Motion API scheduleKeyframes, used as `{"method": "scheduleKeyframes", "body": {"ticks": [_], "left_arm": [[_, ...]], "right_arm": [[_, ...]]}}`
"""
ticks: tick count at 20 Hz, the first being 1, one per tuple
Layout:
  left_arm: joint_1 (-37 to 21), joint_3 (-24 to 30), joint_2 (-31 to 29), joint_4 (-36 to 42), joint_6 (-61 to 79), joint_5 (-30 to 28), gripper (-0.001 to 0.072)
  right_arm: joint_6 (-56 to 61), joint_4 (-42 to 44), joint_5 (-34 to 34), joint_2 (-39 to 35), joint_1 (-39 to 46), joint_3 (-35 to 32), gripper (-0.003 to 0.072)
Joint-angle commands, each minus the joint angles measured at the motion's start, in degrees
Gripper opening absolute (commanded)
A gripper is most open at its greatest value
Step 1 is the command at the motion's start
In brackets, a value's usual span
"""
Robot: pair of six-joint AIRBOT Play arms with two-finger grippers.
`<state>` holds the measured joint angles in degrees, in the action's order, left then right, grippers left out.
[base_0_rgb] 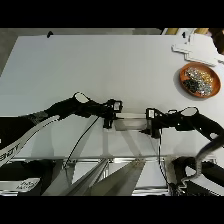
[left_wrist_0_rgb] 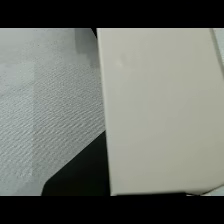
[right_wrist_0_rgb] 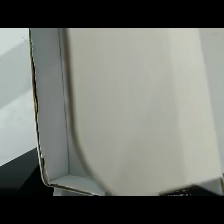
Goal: Fold the box and place the chain.
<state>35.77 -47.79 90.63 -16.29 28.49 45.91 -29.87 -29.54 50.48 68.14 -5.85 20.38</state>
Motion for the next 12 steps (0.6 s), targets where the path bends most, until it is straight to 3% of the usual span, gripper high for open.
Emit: {"method": "scheduleKeyframes", "body": {"ticks": [1,5,12], "left_arm": [[0.0,0.02,-0.04,0.0,0.0,-0.02,0.0011],[0.0,0.02,-0.04,0.0,-0.02,-0.02,0.0011],[0.0,0.02,-0.04,0.0,0.0,-0.02,0.0011]], "right_arm": [[0.04,-0.24,-1.09,0.04,-1.22,-0.04,0.0559],[4.55,-4.46,-1.92,0.04,-1.22,-0.04,0.0465],[4.57,-4.72,-1.88,0.04,-1.22,-0.04,0.0459]]}}
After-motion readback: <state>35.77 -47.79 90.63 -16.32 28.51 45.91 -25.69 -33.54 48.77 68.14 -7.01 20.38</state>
